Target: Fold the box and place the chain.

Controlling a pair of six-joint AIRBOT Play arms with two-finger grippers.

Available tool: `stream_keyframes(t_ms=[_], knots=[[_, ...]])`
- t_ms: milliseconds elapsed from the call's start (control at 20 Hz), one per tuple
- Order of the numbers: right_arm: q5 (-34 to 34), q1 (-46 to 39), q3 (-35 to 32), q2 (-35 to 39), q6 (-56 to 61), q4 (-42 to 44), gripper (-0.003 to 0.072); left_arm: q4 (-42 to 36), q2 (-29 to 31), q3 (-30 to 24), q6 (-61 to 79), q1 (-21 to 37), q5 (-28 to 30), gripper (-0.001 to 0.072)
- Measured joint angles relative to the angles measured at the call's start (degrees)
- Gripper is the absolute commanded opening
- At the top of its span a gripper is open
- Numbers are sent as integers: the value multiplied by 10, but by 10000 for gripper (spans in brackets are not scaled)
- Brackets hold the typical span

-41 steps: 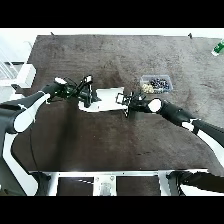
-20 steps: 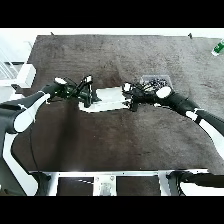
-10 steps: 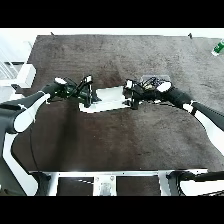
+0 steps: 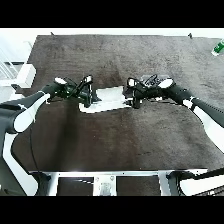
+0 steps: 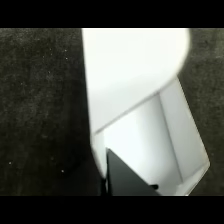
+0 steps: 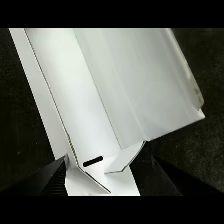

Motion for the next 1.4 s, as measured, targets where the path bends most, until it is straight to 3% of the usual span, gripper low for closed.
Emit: stream_keyframes(t_ms=[450,950,1400], knots=[[80,-3,79,-70,-1,0,600,0,0,0,0,0,0,23],[141,-5,88,-87,29,-9,600,1,0,0,0,0,-2,23],[150,-6,89,-103,16,-20,618,0,0,0,0,-1,-1,23]])
